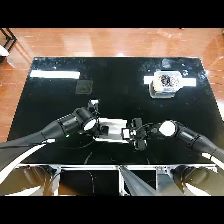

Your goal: Fold the box and place the chain.

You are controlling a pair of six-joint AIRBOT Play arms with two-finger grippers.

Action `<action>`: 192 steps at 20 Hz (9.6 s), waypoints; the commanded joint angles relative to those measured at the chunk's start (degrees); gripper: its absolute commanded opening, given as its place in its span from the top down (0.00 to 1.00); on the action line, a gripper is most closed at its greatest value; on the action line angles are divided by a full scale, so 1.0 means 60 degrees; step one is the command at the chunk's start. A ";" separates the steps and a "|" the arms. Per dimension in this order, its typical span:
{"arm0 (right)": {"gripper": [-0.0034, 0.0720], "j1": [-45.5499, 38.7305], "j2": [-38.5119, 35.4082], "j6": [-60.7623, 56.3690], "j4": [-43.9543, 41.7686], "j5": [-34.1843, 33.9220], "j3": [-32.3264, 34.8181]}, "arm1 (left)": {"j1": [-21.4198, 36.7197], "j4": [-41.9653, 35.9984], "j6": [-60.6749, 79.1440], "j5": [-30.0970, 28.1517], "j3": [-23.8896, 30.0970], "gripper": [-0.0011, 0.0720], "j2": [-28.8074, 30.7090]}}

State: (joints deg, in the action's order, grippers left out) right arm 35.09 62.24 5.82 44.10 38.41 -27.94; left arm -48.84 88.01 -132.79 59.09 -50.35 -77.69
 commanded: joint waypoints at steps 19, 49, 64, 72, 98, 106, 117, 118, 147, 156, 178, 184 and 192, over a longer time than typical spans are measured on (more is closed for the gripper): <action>0.64 0.0219 0.0488 -0.0998 -0.2353 -0.0444 0.0000 | 0.0007 0.0000 -0.0011 -0.0022 -0.0004 0.95 0.0004; 0.93 -0.6499 -0.2186 -1.5169 0.1206 0.3821 0.1614 | 0.0007 0.0000 0.0102 -0.0193 -0.0007 0.95 -0.0051; 0.24 -0.3555 -0.0448 -1.3522 -0.1880 0.2900 0.0998 | 0.0007 -0.0018 0.0164 -0.0062 -0.0007 0.95 -0.0237; 0.21 -0.2954 -0.0448 -1.3435 -0.2422 0.3268 0.0069 | 0.0007 -0.0015 0.0171 -0.0058 -0.0007 0.95 -0.0237; 0.38 0.1504 0.0084 -2.1500 0.4313 0.0419 -0.1461 | 0.0004 0.0007 0.0262 -0.0087 -0.0007 0.95 -0.0244; 0.38 0.2364 0.1337 -2.3416 0.6714 0.2441 -0.2987 | 0.0007 0.0000 0.0353 -0.0084 -0.0007 0.95 -0.0273; 0.55 0.2645 0.2619 -2.4003 0.7165 0.3836 -0.4193 | 0.0007 0.0000 0.0350 -0.0095 -0.0007 0.95 -0.0280; 0.55 0.2645 0.2677 -2.4013 0.7158 0.3938 -0.4193 | 0.0007 -0.0004 0.0350 -0.0095 -0.0007 0.95 -0.0280; 0.78 0.2834 0.3034 -2.4163 0.7089 0.3391 -0.4193 | -0.0004 -0.0044 0.0353 -0.0087 -0.0007 0.95 -0.0280; 0.93 0.2885 0.3031 -2.4141 0.7089 0.3224 -0.4211 | -0.0007 -0.0044 0.0350 -0.0091 -0.0007 0.95 -0.0280; 0.65 0.2881 0.3319 -2.3656 0.7275 0.3920 -0.4900 | -0.0007 -0.0044 0.0350 -0.0051 -0.0007 0.95 -0.0280; 0.93 0.2885 0.3333 -2.3653 0.7264 0.3916 -0.4903 | -0.0007 -0.0044 0.0353 -0.0051 -0.0007 0.95 -0.0280; 0.58 0.2881 0.3322 -2.3653 0.7227 0.3920 -0.4903 | -0.0007 -0.0044 0.0350 -0.0051 -0.0007 0.95 -0.0280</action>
State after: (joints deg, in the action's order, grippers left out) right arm 52.40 82.19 -135.68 87.05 61.65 -57.30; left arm -48.86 87.88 -130.43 58.89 -50.41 -79.35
